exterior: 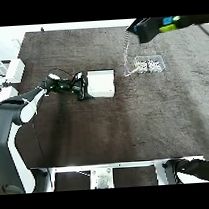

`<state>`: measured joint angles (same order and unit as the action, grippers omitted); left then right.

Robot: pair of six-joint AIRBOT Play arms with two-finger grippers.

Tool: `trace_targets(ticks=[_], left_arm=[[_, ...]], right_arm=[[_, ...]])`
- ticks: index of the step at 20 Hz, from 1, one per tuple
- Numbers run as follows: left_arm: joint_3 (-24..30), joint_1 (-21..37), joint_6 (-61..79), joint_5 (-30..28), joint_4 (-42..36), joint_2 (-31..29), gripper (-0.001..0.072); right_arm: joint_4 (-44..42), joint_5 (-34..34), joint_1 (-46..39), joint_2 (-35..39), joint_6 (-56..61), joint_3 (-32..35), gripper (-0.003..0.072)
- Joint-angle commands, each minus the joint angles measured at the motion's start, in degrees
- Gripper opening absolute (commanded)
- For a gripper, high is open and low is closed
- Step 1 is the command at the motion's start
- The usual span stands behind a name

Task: Fold the box and place the chain.

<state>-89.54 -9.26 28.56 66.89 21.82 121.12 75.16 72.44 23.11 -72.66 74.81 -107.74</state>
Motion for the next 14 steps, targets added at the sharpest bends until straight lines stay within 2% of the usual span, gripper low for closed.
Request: trace_targets(ticks=[1, 6, 10, 12, 14], left_arm=[[0.0, 0.0, 0.0, 0.0, 0.0, 0.0, 0.0351], [0.0, 0.0, 0.0, 0.0, 0.0, 0.0, 0.0351], [0.0, 0.0, 0.0, 0.0, 0.0, 0.0, 0.0351], [0.0, 0.0, 0.0, 0.0, 0.0, 0.0, 0.0351], [0.0, 0.0, 0.0, 0.0, 0.0, 0.0, 0.0351]], right_arm=[[-0.8, -6.9, 3.4, 0.1, 0.2, 5.6, 0.0012], [-3.5, -16.8, 4.7, -4.8, 0.1, 11.5, 0.0012], [-10.7, -22.6, 4.8, -13.7, -0.5, 16.4, 0.0010], [-12.1, -29.4, 5.5, -19.1, -1.6, 20.4, 0.0010], [-13.1, -31.0, 5.8, -23.8, -2.1, 22.4, 0.0011]])
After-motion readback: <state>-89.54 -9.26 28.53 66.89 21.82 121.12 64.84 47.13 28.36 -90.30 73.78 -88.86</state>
